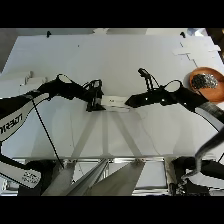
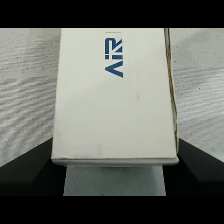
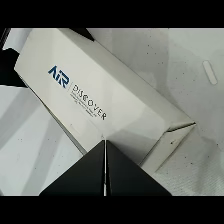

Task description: Fold the box and place the chain.

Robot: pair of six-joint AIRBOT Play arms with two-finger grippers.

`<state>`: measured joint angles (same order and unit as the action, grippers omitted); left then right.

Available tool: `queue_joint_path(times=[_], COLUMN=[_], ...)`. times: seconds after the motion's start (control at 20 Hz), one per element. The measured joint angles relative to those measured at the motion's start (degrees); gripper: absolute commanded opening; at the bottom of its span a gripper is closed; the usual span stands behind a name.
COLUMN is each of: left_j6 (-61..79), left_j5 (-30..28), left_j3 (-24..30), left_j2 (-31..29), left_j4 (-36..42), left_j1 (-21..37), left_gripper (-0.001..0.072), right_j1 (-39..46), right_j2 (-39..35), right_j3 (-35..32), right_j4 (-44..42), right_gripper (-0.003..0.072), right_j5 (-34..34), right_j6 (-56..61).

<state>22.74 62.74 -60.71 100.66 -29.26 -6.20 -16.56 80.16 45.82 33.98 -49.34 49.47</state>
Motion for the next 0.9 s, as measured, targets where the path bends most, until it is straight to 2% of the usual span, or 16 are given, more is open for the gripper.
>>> queue_joint_path(times=[0.3, 0.5, 0.65, 0.9], left_j6=[-0.24, -0.20, -0.13, -0.07], left_j5=[0.17, 0.11, 0.07, 0.09], left_j3=[0.00, 0.00, 0.00, 0.00], left_j2=[0.00, 0.00, 0.00, 0.00], left_j4=[0.07, 0.07, 0.07, 0.07], left_j1=[0.00, 0.00, 0.00, 0.00], left_gripper=[0.0464, 0.0464, 0.0464, 0.0462], right_j1=[0.90, 4.85, 8.90, 12.76], right_j2=[-5.55, -12.31, -15.50, -17.22], right_j3=[2.51, 6.16, 7.80, 8.66], right_j4=[-1.31, 3.26, 14.14, 39.56], right_gripper=[0.0014, 0.0014, 0.0015, 0.0015], right_j5=[-1.84, -1.68, -1.27, -1.81], right_j6=[-0.55, 1.68, 10.36, 24.92])
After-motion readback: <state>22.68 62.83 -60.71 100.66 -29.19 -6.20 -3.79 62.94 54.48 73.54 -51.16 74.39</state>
